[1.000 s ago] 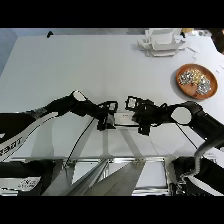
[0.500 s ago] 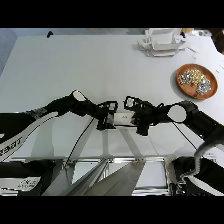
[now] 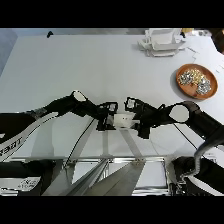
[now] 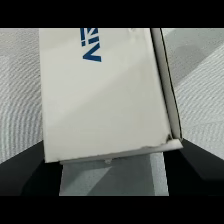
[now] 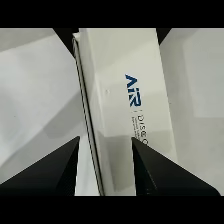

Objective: Fold the box and place the chain.

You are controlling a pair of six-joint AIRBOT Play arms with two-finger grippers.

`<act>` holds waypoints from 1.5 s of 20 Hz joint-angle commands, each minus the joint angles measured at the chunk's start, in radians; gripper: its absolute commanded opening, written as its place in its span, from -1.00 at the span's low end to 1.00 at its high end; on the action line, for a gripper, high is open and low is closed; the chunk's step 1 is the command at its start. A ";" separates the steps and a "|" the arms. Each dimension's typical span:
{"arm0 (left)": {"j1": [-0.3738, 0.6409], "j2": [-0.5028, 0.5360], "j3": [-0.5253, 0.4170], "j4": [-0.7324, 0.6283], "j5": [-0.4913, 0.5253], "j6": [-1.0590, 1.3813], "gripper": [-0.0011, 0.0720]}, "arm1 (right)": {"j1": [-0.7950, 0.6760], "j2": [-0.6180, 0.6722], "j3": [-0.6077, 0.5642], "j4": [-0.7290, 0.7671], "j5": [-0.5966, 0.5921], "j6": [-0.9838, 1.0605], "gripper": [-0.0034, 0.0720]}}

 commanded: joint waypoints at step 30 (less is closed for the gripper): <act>0.001 0.000 0.000 -0.002 0.004 -0.001 -0.74 | 0.001 -0.077 -0.051 0.020 0.014 -0.008 -0.87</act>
